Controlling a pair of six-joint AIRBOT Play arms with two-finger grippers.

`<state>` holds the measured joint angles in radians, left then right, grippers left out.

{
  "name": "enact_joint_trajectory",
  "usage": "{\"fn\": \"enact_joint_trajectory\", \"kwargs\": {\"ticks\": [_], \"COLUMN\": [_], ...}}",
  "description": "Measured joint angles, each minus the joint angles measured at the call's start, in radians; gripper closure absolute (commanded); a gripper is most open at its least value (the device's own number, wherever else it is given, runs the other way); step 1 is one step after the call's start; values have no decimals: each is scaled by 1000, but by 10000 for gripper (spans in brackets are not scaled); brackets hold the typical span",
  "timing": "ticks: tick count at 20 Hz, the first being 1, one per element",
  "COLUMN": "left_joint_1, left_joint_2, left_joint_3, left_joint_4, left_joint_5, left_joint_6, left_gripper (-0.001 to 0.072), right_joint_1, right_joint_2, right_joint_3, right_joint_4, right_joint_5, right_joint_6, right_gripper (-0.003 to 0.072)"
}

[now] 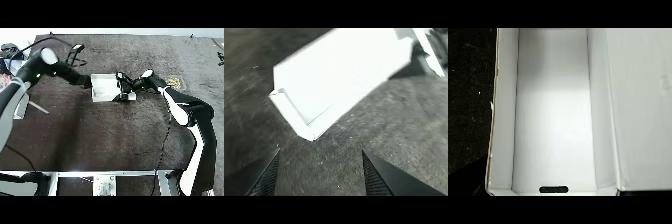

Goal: Fold the box and place the chain.

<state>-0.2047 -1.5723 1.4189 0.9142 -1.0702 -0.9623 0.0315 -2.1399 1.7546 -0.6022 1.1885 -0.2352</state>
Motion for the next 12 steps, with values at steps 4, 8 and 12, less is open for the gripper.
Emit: {"fn": "enact_joint_trajectory", "kwargs": {"ticks": [4,8,12], "left_joint_1": [117,160,174], "left_joint_2": [37,45,-16], "left_joint_3": [-189,-241,-226], "left_joint_4": [-308,-446,-500], "left_joint_5": [64,112,110], "left_joint_6": [409,592,771], "left_gripper": [154,153,154], "right_joint_1": [0,0,0], "right_joint_2": [0,0,0], "right_joint_3": [0,0,0], "right_joint_4": [0,0,0], "right_joint_5": [0,0,0], "right_joint_6": [0,0,0], "right_gripper": [153,153,153]}}
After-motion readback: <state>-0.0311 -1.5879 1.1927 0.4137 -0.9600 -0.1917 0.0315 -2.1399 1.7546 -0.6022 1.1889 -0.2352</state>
